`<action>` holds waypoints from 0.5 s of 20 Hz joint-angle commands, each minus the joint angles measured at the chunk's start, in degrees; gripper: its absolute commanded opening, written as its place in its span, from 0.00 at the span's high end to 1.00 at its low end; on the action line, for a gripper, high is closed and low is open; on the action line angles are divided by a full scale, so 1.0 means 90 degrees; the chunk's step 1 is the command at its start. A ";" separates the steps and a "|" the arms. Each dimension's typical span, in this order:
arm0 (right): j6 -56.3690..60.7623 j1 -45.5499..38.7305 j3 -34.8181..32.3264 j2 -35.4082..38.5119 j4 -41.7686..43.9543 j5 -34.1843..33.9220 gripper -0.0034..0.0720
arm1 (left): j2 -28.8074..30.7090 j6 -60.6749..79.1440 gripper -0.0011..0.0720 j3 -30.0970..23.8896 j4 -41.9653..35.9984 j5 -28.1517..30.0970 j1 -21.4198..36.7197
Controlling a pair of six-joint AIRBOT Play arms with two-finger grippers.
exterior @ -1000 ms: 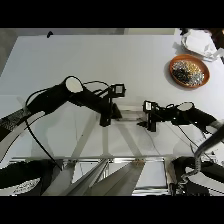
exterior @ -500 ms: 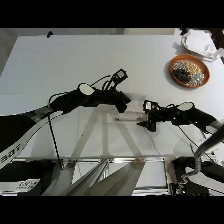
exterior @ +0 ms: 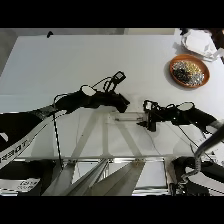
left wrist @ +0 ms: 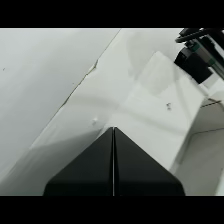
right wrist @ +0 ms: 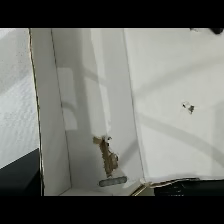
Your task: Fold the box and place the chain.
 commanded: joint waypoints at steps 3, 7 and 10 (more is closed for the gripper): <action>0.0019 0.0002 0.0000 0.0002 0.0007 0.0010 0.41 | 0.0753 0.0231 0.97 0.0000 0.0525 -0.0143 0.0333; 0.0019 0.0002 0.0000 0.0002 0.0005 0.0010 0.41 | 0.1671 0.0231 0.98 0.0000 0.2511 -0.1018 0.0901; 0.0019 0.0002 0.0000 0.0002 0.0007 0.0010 0.41 | 0.1960 0.0070 0.98 0.0000 0.3832 -0.2013 0.1030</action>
